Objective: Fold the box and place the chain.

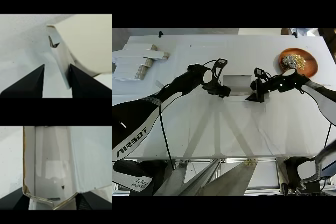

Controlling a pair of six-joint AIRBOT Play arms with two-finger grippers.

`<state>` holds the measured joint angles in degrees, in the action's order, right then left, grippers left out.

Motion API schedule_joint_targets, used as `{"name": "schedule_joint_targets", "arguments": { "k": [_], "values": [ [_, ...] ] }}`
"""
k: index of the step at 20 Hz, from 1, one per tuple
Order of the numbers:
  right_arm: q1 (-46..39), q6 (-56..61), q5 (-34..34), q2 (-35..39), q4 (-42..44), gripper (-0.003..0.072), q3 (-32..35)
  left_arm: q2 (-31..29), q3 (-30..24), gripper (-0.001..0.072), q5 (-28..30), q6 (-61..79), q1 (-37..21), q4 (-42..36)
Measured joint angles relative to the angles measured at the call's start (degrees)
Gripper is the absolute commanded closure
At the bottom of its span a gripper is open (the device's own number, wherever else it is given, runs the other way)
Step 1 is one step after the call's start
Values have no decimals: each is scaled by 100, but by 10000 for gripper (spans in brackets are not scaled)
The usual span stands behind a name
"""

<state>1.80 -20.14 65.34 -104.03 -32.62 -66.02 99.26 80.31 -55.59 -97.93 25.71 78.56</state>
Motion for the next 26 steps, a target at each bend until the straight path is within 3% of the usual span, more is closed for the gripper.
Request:
{"name": "schedule_joint_targets", "arguments": {
  "k": [10, 17, 19, 20, 24, 26],
  "values": [
    [-4, 9, -11, 0, -2, 176, 0, 739, 1351, 396, -1008, -968, 42, 7],
    [-4, -4, -4, 0, 2, 176, 0, 1056, 1600, 441, -1333, -1235, 181, 396],
    [-4, -7, 2, 0, 2, 176, 0, 1113, 1622, 514, -1375, -1349, 221, 437],
    [-2, -9, 13, 0, 2, 176, 0, 1128, 1631, 517, -1399, -1408, 238, 437],
    [-2, 20, 37, 0, 15, 176, 0, 1163, 1663, 699, -1453, -1613, 282, 474],
    [0, 15, 66, 0, 9, 176, 0, 1172, 1690, 701, -1467, -1644, 286, 485]
  ]
}}
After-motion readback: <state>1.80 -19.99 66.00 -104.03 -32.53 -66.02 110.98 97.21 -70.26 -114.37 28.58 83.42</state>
